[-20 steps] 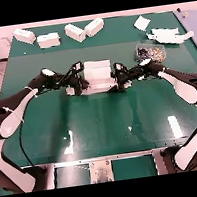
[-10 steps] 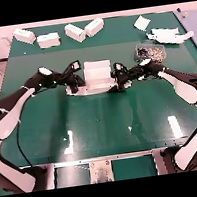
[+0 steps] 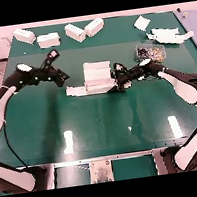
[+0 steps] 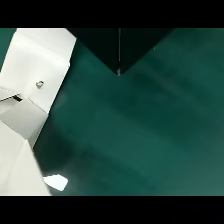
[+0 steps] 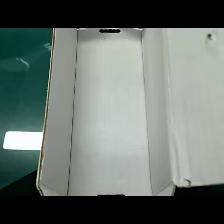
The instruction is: Fold the box and place the chain.
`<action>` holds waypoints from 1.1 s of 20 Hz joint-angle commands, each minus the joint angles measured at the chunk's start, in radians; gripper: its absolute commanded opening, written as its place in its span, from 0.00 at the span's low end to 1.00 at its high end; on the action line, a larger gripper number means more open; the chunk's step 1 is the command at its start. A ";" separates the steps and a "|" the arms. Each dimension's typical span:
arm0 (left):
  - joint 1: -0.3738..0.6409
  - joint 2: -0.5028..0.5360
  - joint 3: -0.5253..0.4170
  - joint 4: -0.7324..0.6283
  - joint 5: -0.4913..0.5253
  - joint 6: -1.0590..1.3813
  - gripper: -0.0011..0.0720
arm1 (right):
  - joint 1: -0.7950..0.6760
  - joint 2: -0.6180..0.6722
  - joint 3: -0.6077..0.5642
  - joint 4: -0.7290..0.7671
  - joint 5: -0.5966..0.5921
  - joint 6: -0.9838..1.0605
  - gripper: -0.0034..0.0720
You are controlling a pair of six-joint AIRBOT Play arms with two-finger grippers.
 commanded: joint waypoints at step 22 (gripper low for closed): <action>0.090 -0.085 -0.055 0.035 -0.276 -0.835 0.04 | -0.001 0.000 0.000 0.000 0.000 0.001 0.78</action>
